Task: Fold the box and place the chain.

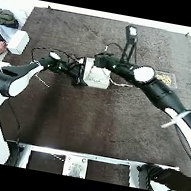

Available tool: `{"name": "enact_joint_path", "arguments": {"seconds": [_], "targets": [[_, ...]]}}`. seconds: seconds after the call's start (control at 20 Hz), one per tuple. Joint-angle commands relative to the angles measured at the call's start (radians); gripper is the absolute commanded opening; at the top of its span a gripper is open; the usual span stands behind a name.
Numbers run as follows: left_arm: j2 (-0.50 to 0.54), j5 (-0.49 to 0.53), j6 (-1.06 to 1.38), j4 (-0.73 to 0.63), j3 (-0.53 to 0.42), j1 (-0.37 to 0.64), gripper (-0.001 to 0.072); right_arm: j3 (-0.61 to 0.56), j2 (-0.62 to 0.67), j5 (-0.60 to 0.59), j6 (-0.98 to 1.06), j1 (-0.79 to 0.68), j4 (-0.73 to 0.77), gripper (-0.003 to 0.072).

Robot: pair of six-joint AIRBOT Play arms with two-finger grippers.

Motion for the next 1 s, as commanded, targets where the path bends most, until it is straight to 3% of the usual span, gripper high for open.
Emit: {"name": "enact_joint_path", "arguments": {"seconds": [0.0, 0.05, 0.3, 0.35, 0.55, 0.75, 0.95], "targets": [[0.000, 0.000, 0.000, 0.000, 0.000, 0.000, 0.0344, -0.002, -0.082, -0.007, 0.001, 0.007, -0.049, 0.0214], [0.000, 0.000, 0.000, 0.000, 0.000, 0.000, 0.0345, -0.002, -0.083, -0.003, 0.002, -0.005, -0.057, 0.0336], [0.000, 0.000, 0.000, 0.000, 0.000, 0.000, 0.0344, -0.024, 0.002, 0.118, 0.085, -0.175, -0.133, 0.0329], [0.000, 0.000, 0.000, 0.000, 0.000, 0.000, 0.0345, -0.051, 0.037, 0.150, 0.097, -0.224, -0.164, 0.0262], [0.000, 0.000, 0.000, 0.000, 0.000, 0.000, 0.0345, -0.232, 0.154, 0.167, 0.235, -0.432, -0.286, 0.0259], [0.000, 0.000, 0.000, 0.000, 0.000, 0.000, 0.0345, -0.354, 0.109, 0.117, 0.272, -0.583, -0.294, 0.0305], [0.000, 0.000, 0.000, 0.000, 0.000, 0.000, 0.0345, -0.354, -0.005, 0.003, 0.271, -0.603, -0.267, 0.0302]]}}
